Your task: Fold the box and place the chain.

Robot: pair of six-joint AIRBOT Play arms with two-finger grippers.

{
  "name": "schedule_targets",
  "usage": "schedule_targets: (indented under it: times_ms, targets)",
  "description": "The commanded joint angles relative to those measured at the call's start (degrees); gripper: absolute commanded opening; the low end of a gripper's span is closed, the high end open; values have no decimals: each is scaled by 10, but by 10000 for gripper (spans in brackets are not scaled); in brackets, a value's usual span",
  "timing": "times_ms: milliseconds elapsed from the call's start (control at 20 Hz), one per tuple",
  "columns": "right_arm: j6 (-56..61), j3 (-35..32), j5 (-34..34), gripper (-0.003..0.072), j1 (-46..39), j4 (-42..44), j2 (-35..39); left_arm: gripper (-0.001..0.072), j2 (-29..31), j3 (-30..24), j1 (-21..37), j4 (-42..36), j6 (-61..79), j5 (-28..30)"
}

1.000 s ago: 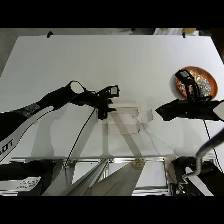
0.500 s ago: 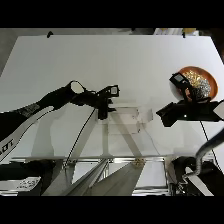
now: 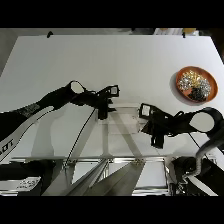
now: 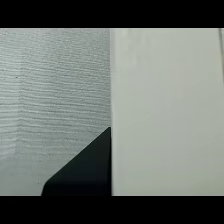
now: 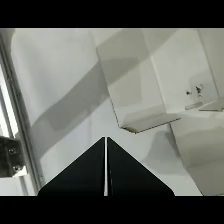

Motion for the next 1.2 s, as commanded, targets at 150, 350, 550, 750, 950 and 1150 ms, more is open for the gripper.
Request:
schedule_targets:
  times_ms: [150,350,550,750,950,1150]
  targets:
    - [-26,-80,-168,596,87,-106,24,9,0,0,0,0,0,0]
    - [-33,-132,-245,652,134,-132,61,9,0,0,0,0,0,0]
    - [-73,-175,-324,689,170,-132,63,9,0,0,0,0,0,0]
    - [-72,-193,-376,688,170,-132,43,9,0,0,0,-1,0,0]
    - [-73,-192,-421,687,170,-132,5,9,0,0,0,-1,0,0]
    - [-73,-171,-397,681,141,-127,5,9,0,0,0,-2,0,0]
